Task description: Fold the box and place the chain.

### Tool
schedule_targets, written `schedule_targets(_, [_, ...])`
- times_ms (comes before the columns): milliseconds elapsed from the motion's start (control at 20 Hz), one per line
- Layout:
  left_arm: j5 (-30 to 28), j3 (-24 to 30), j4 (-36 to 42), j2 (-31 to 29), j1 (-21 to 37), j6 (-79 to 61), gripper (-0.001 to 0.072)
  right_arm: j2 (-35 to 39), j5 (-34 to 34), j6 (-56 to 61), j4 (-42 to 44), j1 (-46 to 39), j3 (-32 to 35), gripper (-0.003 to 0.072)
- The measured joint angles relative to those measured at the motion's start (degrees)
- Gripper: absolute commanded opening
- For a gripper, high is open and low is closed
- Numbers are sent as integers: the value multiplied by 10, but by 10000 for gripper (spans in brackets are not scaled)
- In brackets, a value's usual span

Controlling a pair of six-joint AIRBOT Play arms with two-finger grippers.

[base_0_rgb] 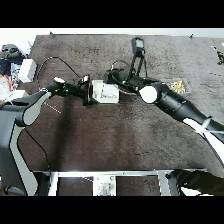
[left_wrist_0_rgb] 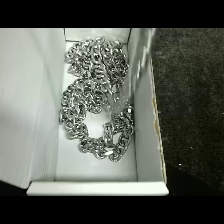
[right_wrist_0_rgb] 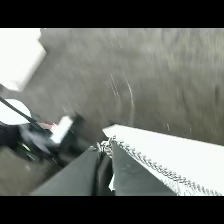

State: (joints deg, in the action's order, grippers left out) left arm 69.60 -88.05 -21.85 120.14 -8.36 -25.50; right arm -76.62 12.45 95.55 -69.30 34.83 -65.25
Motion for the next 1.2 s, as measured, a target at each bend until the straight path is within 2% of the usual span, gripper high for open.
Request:
schedule_targets(100, [0, 0, 0, 0, 0, 0, 230, -19, 20, 0, -7, -9, 0, 284])
schedule_targets(300, [0, 0, 0, 0, 0, 0, 230, -30, 89, 0, -39, -60, 0, 286])
schedule_targets(350, [0, 0, 0, 0, 0, 0, 231, -30, 109, 0, -47, -78, 0, 317])
schedule_targets(400, [0, 0, 0, 0, 0, 0, 230, -30, 129, 0, -51, -100, 3, 387])
schedule_targets(650, [0, 0, 0, 0, 0, 0, 231, -28, 181, 14, -66, -224, 54, 386])
schedule_targets(750, [0, 0, 0, 0, 0, 0, 230, -28, 179, 31, -66, -268, 82, 385])
schedule_targets(950, [0, 0, 0, 0, 0, 0, 230, -50, 134, 66, -59, -323, 115, 385])
schedule_targets(1200, [0, 0, 0, 0, 0, 0, 230, -110, 62, 80, -22, -341, 103, 384])
